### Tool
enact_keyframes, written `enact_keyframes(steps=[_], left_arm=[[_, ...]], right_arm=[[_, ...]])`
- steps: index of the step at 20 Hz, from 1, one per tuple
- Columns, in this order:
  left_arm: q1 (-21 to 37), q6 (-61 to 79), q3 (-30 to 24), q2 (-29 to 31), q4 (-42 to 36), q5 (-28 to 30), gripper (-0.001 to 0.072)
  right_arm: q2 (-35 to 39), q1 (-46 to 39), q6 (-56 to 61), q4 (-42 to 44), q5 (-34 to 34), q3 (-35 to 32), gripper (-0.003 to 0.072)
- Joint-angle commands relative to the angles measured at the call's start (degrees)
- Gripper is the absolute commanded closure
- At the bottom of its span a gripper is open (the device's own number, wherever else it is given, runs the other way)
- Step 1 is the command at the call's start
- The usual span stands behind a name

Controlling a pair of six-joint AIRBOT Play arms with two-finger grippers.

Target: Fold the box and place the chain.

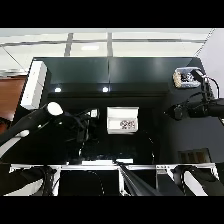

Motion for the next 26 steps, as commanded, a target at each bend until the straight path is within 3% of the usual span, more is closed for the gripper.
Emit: enact_keyframes(steps=[1, 6, 26], left_arm=[[0.1, 5.3, 5.7, -6.6, -3.3, 0.8, -0.0003], [-0.3, 8.6, 7.3, -8.7, -10.0, 2.3, -0.0003], [-3.5, 9.5, 7.5, -10.9, -12.0, 4.8, -0.0004]], right_arm=[[0.0, 0.0, 0.2, 0.4, -0.1, 0.0, 0.0226], [0.0, 0.0, 0.2, 0.7, -0.2, 0.0, 0.0226], [0.0, 0.0, 0.2, 0.7, -0.5, 0.0, 0.0226]])
